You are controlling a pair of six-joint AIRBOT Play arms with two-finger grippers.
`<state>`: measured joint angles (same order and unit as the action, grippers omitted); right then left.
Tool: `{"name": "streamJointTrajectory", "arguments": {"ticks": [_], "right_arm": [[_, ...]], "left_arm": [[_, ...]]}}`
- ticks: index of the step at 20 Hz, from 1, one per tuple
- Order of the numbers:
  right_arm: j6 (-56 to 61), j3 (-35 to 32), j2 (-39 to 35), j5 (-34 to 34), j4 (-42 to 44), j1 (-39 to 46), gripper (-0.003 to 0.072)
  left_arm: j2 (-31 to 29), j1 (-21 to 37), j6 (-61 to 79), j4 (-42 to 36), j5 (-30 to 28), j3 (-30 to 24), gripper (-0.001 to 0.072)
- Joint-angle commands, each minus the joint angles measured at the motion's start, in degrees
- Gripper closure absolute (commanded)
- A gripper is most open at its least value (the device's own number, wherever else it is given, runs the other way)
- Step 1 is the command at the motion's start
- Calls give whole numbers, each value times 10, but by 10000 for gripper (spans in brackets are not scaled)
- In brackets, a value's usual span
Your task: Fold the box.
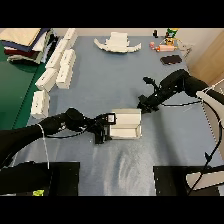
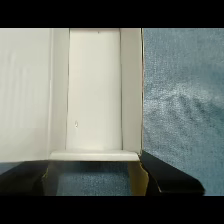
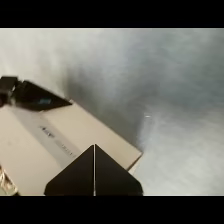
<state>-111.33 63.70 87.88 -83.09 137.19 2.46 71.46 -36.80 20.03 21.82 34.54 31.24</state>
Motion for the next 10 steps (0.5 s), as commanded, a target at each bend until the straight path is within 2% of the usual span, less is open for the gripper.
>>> {"name": "streamJointTrajectory", "arguments": {"ticks": [1, 6, 10], "right_arm": [[-74, 6, 6, -62, 25, -9, 686], [-129, 6, -46, -35, 6, -32, 686], [-170, -33, -120, 75, -33, -85, 686]], "left_arm": [[0, 0, 0, 0, 0, 0, 248], [0, 0, 0, 0, 0, 0, 248], [0, 0, 0, 0, 0, 0, 248]]}}
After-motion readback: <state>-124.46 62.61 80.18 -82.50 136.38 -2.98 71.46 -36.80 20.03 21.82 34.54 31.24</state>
